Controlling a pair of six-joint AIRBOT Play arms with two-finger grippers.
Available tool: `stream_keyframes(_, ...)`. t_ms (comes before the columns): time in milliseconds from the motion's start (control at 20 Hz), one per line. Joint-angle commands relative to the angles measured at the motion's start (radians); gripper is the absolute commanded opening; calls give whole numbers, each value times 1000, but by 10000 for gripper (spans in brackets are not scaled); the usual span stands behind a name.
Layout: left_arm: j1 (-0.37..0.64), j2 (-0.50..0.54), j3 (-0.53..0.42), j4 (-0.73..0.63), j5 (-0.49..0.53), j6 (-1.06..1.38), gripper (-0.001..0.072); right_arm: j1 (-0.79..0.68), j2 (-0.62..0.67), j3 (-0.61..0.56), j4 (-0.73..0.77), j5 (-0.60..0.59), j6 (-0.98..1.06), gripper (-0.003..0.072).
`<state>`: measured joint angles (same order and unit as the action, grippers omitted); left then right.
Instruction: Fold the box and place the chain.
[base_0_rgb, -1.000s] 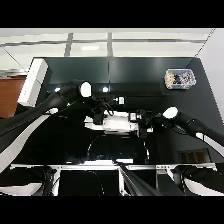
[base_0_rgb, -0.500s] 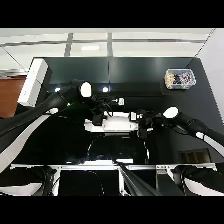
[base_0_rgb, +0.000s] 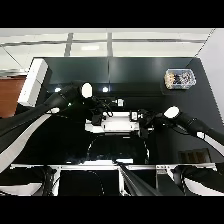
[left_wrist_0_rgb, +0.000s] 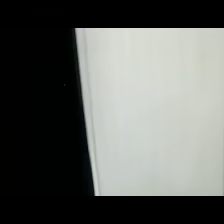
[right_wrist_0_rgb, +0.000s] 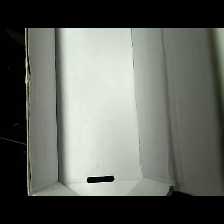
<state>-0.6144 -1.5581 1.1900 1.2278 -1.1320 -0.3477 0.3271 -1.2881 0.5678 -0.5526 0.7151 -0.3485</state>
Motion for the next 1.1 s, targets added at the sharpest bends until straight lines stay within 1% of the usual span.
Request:
stream_keyframes(0, -1, -2, -1, 2, -2, 0, 26, -1, 1, 0, 2, 2, 0, 654)
stream_keyframes(50, -1, -2, -1, 2, -6, 0, 32, -1, 1, 0, 2, 2, 0, 502)
stream_keyframes(100, 0, -2, -1, -3, -14, -1, 80, -1, 1, 0, 2, 3, 0, 419)
stream_keyframes(200, 0, 2, 0, -9, -21, -2, 382, -1, 1, 0, 2, 3, 0, 420)
stream_keyframes(250, 0, 8, 0, -8, -21, -13, 445, -1, 1, 0, 2, 3, 0, 419)
stream_keyframes(300, 0, 18, 1, -3, -21, -43, 525, -1, 1, 0, 2, 2, 0, 420)
stream_keyframes(350, 2, 35, 1, 10, -22, -79, 646, -1, 1, 0, 2, 2, 1, 419)
stream_keyframes(450, 8, 86, 1, 67, -37, -163, 694, -1, 1, 0, 2, 2, 1, 420)
stream_keyframes(500, 16, 118, 1, 116, -55, -218, 695, -1, 1, 0, 2, 2, 0, 420)
stream_keyframes(600, 43, 183, 1, 205, -115, -352, 694, -1, 1, 0, 2, 2, 1, 420)
stream_keyframes(700, 98, 235, -2, 227, -195, -488, 690, -1, 1, 0, 2, 2, 1, 420)
stream_keyframes(750, 132, 249, -3, 225, -233, -563, 657, -1, 1, 0, 2, 2, 1, 420)
stream_keyframes(800, 169, 259, -7, 217, -267, -658, 469, -1, 1, 0, 2, 2, 1, 420)
stream_keyframes(850, 204, 263, -18, 181, -297, -728, 170, -1, 1, 0, 2, 2, 1, 419)
stream_keyframes(900, 243, 267, -41, 95, -338, -737, 25, -1, 1, 0, 2, 3, 1, 420)
stream_keyframes(950, 274, 273, -78, -19, -362, -737, 24, -1, 1, 0, 2, 3, 0, 420)
stream_keyframes(1000, 295, 290, -140, -146, -346, -730, 23, -1, 1, 0, 2, 3, 1, 419)
stream_keyframes(1050, 300, 317, -214, -240, -284, -715, 22, -1, 1, 0, 2, 3, 1, 419)
